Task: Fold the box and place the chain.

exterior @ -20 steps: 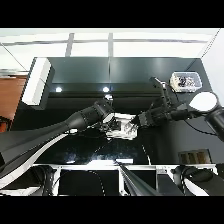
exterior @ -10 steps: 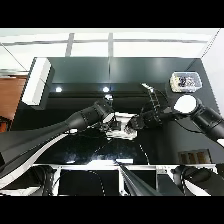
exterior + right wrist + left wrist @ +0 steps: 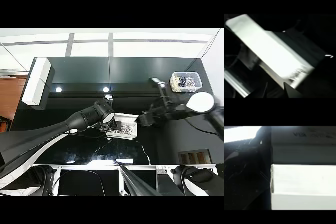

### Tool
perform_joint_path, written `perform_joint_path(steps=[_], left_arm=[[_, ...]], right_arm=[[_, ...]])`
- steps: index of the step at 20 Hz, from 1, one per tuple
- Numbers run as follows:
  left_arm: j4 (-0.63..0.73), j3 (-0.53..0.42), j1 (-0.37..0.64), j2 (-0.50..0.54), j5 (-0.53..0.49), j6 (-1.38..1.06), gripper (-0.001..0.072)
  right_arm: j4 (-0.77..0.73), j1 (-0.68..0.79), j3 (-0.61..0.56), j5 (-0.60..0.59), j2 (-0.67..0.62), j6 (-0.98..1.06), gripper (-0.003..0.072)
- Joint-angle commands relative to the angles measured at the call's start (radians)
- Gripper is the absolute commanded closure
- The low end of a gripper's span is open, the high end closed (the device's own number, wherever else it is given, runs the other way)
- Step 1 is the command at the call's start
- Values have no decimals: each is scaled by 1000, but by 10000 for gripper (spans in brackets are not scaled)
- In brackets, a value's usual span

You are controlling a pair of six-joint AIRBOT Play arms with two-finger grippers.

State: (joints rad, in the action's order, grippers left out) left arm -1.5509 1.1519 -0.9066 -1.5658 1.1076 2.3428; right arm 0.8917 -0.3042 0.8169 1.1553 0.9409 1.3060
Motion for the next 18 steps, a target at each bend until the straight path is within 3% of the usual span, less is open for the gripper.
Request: perform_joint_path(steps=[1, 3, 8, 9, 10, 11, 15, 18], left_arm=[[0, -1, 0, 0, -1, 0, 683], [-5, -1, 3, 0, 2, -1, 682], [4, 4, 25, 0, 0, 36, 669], [13, 12, 25, 0, 0, 57, 538], [13, 25, 23, 0, 2, 74, 308], [21, 45, 22, 1, 5, 72, 172], [16, 113, 8, 60, 80, -188, 172], [-55, 98, -1, 190, 229, -420, 172]], right_arm=[[132, 132, 8, 104, -136, 3, 435], [193, 214, 8, 119, -217, 4, 435], [100, 285, 7, 129, -279, 3, 436], [100, 285, 5, 127, -279, 3, 436], [102, 285, 2, 126, -279, 3, 436], [108, 285, 2, 124, -279, 3, 436], [112, 285, 2, 120, -279, 3, 436], [113, 285, 2, 120, -279, 3, 435]])
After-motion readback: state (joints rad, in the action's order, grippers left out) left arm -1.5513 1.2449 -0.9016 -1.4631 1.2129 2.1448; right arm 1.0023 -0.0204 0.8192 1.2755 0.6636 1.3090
